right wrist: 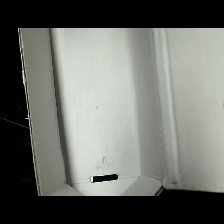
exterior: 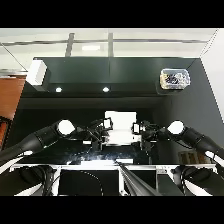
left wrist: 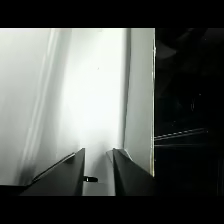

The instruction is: Fold the box and place the chain.

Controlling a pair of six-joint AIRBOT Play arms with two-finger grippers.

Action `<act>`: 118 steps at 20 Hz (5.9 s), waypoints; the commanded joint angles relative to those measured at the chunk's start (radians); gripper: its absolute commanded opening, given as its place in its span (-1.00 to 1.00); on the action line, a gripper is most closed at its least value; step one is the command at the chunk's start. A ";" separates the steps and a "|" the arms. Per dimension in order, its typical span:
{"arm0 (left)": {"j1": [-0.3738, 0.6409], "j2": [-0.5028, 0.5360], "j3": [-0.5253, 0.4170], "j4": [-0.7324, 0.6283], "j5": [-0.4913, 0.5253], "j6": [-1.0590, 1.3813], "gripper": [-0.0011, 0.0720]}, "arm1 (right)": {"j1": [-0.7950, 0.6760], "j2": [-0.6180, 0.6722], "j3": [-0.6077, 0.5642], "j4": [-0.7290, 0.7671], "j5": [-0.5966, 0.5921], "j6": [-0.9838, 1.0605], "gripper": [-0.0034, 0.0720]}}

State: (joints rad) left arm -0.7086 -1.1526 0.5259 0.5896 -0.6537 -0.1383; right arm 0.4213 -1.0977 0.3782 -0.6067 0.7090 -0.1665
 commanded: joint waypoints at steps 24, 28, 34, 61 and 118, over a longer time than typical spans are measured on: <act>0.648 0.119 -0.160 0.171 -0.353 -1.219 -0.90 | 0.000 -0.001 0.000 0.001 -0.001 0.001 0.37; 0.645 -0.032 -0.167 0.020 -0.349 -1.087 -0.90 | 0.000 -0.001 0.000 0.001 -0.001 0.001 0.37; 0.535 -0.113 -0.162 -0.211 -0.322 -0.897 -0.90 | 0.000 -0.001 0.000 0.001 -0.002 0.001 0.37; 0.233 -0.089 0.093 -0.003 -0.270 -1.072 0.84 | 0.000 -0.001 0.000 0.003 -0.004 0.002 0.37; -0.159 -0.151 0.372 0.787 -0.297 -1.946 -0.02 | 0.000 -0.001 0.000 0.004 -0.006 0.002 0.37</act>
State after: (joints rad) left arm -0.8440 -1.2716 0.8669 1.3251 -0.9283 -2.0499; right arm 0.4213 -1.0977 0.3782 -0.6025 0.7017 -0.1642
